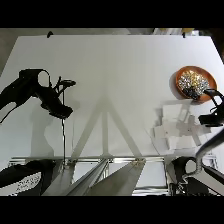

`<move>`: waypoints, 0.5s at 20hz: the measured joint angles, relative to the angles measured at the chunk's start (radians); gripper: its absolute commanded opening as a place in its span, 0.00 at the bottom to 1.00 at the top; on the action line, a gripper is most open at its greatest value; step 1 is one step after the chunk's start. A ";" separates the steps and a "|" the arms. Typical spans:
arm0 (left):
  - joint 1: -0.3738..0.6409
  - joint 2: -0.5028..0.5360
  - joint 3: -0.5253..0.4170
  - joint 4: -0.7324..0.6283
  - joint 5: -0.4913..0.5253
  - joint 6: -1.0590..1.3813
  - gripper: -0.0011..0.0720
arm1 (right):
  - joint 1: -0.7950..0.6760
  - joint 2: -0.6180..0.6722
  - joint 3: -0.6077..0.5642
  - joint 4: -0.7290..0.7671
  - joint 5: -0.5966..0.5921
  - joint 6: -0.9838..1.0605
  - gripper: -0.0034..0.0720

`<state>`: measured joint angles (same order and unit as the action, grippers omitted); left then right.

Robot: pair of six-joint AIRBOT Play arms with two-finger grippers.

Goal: Fold the box and place the chain.

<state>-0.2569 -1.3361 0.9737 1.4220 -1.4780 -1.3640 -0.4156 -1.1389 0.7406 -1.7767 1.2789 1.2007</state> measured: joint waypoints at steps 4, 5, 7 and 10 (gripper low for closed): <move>0.000 0.000 0.000 -0.109 0.044 0.105 0.03 | 0.105 0.099 -0.021 0.215 0.010 -0.040 0.06; 0.000 0.000 0.000 -0.148 0.045 0.153 0.03 | 0.139 0.131 -0.038 0.280 0.002 -0.047 0.06; 0.000 0.000 -0.006 -0.230 0.055 0.254 0.09 | 0.216 0.193 -0.085 0.370 -0.026 -0.044 0.06; 0.000 0.000 -0.025 -0.372 0.102 0.388 0.52 | 0.339 0.263 -0.145 0.444 -0.073 0.007 0.06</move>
